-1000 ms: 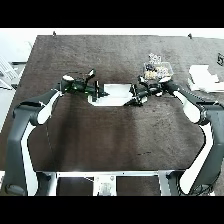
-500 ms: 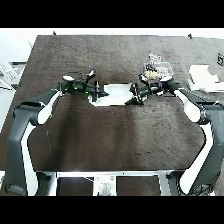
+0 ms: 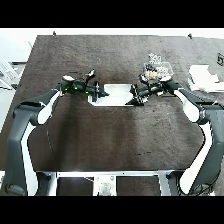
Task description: Fold the box and place the chain.
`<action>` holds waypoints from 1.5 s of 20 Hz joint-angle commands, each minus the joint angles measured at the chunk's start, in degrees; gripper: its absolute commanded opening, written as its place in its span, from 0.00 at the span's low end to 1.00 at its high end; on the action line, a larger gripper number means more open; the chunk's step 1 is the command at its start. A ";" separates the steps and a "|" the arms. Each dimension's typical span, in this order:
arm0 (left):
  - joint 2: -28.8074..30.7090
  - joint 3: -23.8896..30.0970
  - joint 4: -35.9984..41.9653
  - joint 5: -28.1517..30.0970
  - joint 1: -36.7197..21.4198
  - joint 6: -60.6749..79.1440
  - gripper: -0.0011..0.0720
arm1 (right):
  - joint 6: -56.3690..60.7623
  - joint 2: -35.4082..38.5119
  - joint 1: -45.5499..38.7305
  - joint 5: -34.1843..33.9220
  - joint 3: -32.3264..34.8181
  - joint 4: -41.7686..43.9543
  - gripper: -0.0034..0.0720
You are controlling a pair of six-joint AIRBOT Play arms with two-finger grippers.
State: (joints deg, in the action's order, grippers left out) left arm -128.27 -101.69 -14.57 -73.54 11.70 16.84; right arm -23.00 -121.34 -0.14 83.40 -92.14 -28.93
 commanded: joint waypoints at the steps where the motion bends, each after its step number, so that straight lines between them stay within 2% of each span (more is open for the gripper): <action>1: -0.04 0.00 0.02 0.09 -0.07 0.02 0.04 | 0.07 -0.20 0.07 0.31 -0.07 0.52 0.83; 14: -0.04 0.00 0.02 0.09 -0.07 0.02 0.04 | -1.51 -1.20 0.07 -2.80 -1.11 0.42 0.83; 30: -0.04 0.00 0.02 0.09 -0.07 0.02 0.04 | -2.75 -1.49 1.31 -3.02 -1.09 -1.55 0.81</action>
